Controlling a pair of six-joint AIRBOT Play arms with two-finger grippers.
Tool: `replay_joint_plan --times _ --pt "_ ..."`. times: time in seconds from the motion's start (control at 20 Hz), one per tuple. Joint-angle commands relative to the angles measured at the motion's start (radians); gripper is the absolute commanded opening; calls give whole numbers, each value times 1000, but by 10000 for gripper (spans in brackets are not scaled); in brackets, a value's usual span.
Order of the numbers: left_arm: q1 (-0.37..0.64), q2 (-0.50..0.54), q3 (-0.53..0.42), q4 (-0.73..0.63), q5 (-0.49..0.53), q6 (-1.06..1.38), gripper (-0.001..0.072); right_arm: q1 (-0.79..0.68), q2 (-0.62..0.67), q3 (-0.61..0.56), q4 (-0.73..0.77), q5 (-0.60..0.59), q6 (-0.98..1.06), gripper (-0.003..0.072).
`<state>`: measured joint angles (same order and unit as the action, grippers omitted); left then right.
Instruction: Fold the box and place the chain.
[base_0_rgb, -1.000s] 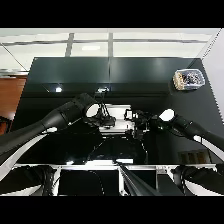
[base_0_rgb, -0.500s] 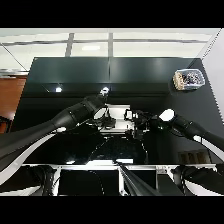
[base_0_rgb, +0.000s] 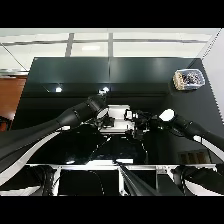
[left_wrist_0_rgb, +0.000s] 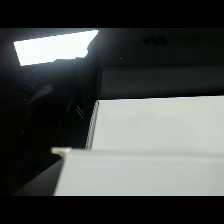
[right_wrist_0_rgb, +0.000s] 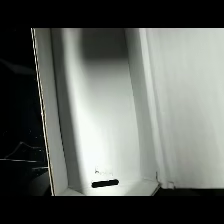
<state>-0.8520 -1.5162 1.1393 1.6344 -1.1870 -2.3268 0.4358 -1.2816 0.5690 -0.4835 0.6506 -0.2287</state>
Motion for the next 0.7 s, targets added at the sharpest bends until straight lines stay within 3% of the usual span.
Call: replay_joint_plan --times 0.0,0.3,0.35,0.4,0.65 --pt "0 -2 5 3 0 -12 294 1 -1 0 0 0 0 424" --pt "3 -22 5 -10 -1 -28 265 1 -1 0 0 0 0 424" --pt "4 -22 5 -20 2 -27 111 0 -1 0 0 0 0 424" --pt "3 -22 8 -20 5 -28 51 1 -1 0 0 0 0 424" --pt "8 -22 24 -22 -3 -29 35 0 -1 0 0 0 0 424"
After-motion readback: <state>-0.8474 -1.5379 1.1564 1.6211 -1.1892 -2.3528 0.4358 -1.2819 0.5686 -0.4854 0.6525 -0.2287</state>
